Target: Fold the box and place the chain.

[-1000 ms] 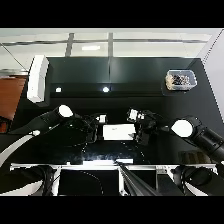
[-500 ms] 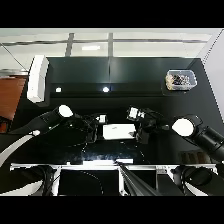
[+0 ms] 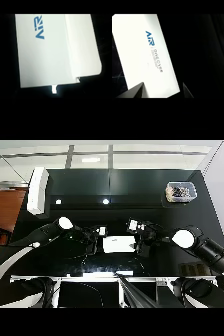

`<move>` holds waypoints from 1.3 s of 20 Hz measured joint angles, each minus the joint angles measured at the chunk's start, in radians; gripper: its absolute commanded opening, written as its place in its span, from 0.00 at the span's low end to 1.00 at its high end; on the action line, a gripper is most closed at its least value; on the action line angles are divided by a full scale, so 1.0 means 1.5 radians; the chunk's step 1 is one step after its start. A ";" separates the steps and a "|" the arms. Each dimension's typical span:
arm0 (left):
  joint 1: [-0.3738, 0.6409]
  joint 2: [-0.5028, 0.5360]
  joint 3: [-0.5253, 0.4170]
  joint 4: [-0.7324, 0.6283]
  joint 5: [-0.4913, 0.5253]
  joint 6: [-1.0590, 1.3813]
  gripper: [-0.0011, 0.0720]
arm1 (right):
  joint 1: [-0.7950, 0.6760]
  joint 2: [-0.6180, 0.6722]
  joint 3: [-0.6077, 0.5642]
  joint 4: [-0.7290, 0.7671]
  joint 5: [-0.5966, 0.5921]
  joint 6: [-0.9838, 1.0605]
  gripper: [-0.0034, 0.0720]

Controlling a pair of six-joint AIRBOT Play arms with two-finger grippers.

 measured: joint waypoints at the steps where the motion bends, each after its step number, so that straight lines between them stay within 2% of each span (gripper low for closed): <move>1: 0.000 0.000 0.000 0.000 -0.001 -0.001 0.76 | 0.000 0.000 0.000 0.001 0.004 0.000 0.59; 2: 0.000 0.000 0.000 0.000 -0.001 -0.001 0.76 | 0.000 0.000 0.000 0.001 0.005 0.000 0.61; 4: 0.000 0.000 0.000 0.000 -0.001 0.000 0.76 | 0.000 0.000 0.000 0.002 0.009 0.000 0.86; 12: 0.000 0.000 0.000 0.000 -0.002 0.000 0.76 | 0.008 -0.013 0.024 0.030 0.063 -0.024 0.86; 18: 0.000 0.000 0.000 0.000 -0.001 -0.001 0.76 | 0.010 -0.063 0.025 0.057 0.038 -0.108 0.86; 26: 0.000 0.000 0.000 0.000 0.000 -0.001 0.76 | 0.029 -0.076 0.025 0.066 0.034 -0.137 0.86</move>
